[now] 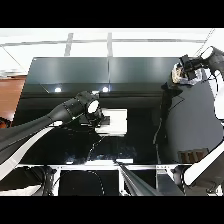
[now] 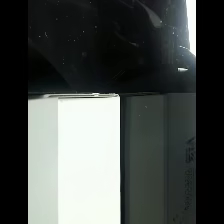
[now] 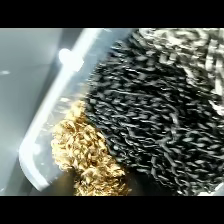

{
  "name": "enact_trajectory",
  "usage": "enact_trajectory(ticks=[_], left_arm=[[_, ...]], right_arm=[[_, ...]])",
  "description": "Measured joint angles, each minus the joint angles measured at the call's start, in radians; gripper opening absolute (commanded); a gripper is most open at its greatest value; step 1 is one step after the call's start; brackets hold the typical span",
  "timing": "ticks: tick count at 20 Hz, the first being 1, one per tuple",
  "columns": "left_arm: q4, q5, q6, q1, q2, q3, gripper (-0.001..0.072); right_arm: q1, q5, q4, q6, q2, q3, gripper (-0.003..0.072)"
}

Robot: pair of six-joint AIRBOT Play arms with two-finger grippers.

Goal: Fold the box and place the chain.

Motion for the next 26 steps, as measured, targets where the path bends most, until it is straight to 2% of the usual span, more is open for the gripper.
enact_trajectory(ticks=[1,7,14,20,23,26], left_arm=[[0.000,-0.001,0.000,0.000,0.000,0.000,0.0027],[-0.003,-0.003,-0.002,0.000,0.000,0.000,0.0027],[-0.004,-0.003,-0.001,0.000,0.000,0.000,0.0027],[-0.004,-0.003,0.000,0.000,0.000,0.000,0.0027],[-0.004,-0.003,0.000,0.000,0.000,0.000,0.0027],[-0.004,0.000,0.000,0.000,0.000,0.000,0.0027]], right_arm=[[0.000,0.000,0.014,-0.022,0.000,0.000,0.0009],[-0.018,0.053,0.056,-0.164,0.059,0.001,0.0007],[-0.061,0.077,0.063,-0.346,0.264,0.006,0.0006],[-0.073,0.106,0.082,-0.517,0.414,0.085,0.0007],[-0.074,0.166,0.123,-0.648,0.489,0.104,0.0007],[-0.071,0.293,0.145,-0.752,0.554,0.103,0.0007]])
